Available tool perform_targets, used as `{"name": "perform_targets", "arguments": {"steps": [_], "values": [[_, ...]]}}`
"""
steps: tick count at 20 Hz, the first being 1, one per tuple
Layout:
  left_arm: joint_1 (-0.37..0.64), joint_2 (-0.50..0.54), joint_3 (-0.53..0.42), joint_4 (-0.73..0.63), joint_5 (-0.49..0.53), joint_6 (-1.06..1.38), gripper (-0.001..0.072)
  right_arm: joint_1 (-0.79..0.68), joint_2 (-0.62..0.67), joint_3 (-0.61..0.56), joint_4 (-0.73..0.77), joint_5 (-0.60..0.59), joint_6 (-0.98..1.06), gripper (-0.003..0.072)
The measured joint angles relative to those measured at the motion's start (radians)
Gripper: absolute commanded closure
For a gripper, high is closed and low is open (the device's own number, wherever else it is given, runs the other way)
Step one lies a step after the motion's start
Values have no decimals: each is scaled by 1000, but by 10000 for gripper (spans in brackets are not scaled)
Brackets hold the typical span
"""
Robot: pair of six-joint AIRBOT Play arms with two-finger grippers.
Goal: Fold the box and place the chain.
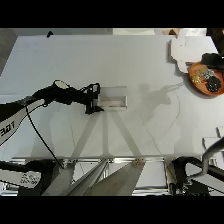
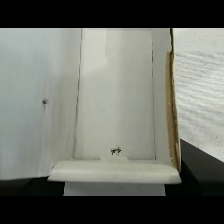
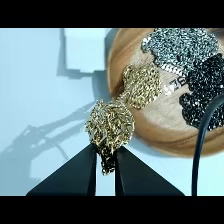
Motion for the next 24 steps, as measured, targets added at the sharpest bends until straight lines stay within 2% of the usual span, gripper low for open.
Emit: {"name": "perform_targets", "arguments": {"steps": [4,9,17,24], "values": [[0,0,0,0,0,0,429,103,101,-23,2,102,-8,679],[0,0,0,0,0,0,429,291,151,-109,17,145,12,678],[0,0,0,0,0,0,429,592,150,-150,39,85,50,678],[0,0,0,0,0,0,429,740,36,-153,114,-1,53,677]]}}
